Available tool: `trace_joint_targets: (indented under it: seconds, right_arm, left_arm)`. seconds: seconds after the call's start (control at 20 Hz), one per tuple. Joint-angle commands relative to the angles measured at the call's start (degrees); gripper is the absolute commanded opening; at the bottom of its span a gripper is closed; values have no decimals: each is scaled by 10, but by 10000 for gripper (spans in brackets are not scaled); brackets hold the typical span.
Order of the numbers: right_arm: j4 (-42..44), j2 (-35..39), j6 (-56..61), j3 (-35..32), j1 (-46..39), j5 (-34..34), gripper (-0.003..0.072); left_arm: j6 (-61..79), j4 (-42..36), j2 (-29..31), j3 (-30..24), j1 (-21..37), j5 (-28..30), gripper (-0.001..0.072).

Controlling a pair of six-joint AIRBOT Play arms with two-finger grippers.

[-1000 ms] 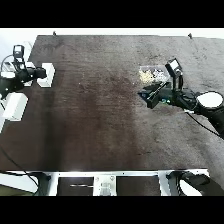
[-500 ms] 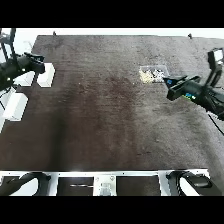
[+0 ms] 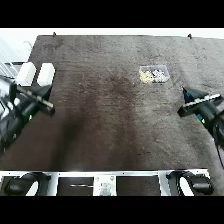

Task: Fold the box and place the chain.

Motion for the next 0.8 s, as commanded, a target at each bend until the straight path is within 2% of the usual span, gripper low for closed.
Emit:
trace_joint_targets:
  seconds: [0.0,0.1,0.2,0.75]
  right_arm:
    - [-15,101,0,-77,-1,-21,11]
    - [-15,143,0,-105,-1,-38,12]
    - [-16,164,0,-123,0,-53,12]
    - [-15,166,0,-137,0,-53,12]
  left_arm:
    - [-31,-9,141,-114,-11,7,12]
    - [-33,-9,183,-150,-11,7,13]
    - [-33,-2,189,-165,-11,7,16]
    - [-39,-3,189,-168,-11,6,19]
